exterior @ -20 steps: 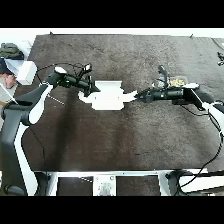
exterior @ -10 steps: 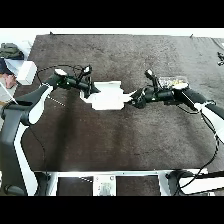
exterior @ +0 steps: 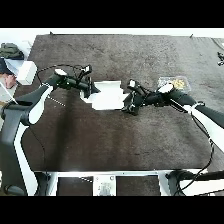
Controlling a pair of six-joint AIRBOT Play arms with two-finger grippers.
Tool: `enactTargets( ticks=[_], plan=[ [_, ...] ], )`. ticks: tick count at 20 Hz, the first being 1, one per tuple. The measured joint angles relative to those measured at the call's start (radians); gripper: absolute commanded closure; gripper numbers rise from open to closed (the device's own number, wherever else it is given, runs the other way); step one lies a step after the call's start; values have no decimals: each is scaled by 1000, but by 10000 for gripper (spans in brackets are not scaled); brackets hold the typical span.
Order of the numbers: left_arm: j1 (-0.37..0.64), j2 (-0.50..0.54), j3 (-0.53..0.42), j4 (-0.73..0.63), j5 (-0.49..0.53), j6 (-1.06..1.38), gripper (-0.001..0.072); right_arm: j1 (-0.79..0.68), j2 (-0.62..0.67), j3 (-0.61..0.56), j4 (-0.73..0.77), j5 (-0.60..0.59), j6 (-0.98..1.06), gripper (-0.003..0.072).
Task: Fold the box and place the chain.
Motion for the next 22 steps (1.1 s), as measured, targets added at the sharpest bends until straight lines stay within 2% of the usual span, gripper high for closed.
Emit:
enactTargets(
  ticks=[7, 13, 22],
  plan=[
    [0, 0, 0, -7, -1, -2, 698, 100, -2, 0, -91, -140, -70, 86],
    [0, 0, 0, -8, -1, -2, 698, 131, -25, 0, -150, -242, -81, 89],
    [0, 0, 0, -9, -1, -3, 698, 133, -3, 0, -116, -400, -85, 96]
  ],
)
